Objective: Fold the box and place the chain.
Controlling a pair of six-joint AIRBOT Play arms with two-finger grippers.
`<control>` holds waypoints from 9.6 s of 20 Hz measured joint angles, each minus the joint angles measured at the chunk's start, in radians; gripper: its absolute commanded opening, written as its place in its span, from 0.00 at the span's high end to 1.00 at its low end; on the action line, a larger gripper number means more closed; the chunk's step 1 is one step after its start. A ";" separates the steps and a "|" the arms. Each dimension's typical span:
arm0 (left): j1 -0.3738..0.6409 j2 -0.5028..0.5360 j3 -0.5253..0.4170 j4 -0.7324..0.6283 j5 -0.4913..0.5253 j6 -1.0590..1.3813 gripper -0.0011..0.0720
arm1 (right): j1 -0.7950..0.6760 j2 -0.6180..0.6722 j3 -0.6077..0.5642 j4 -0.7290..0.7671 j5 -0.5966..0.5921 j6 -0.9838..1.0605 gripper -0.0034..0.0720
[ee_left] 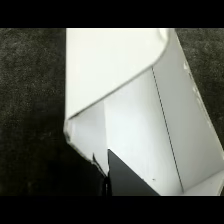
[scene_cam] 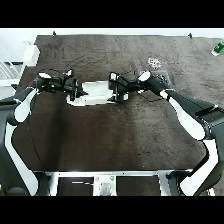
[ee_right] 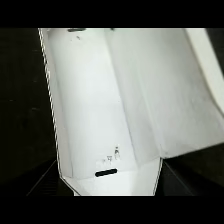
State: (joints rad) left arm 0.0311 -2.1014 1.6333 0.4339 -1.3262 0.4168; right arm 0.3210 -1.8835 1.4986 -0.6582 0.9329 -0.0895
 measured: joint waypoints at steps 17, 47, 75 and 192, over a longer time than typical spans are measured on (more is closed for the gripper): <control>0.000 0.000 0.000 -0.001 0.002 0.000 0.96 | 0.001 -0.126 0.111 0.024 0.100 -0.003 0.03; 0.000 0.000 0.000 -0.001 0.002 0.000 0.96 | 0.001 -0.196 0.141 0.108 0.129 -0.046 0.23; 0.000 0.000 0.000 -0.002 0.001 0.003 0.86 | 0.001 -0.196 0.141 0.108 0.127 -0.053 0.23; -0.118 0.264 -0.167 0.527 0.192 -0.367 0.42 | 0.001 -0.196 0.139 0.108 0.127 -0.053 0.23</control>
State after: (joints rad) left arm -0.0872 -1.8378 1.4658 0.9607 -1.1343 0.0502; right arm 0.3222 -2.0800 1.6379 -0.5507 1.0595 -0.1425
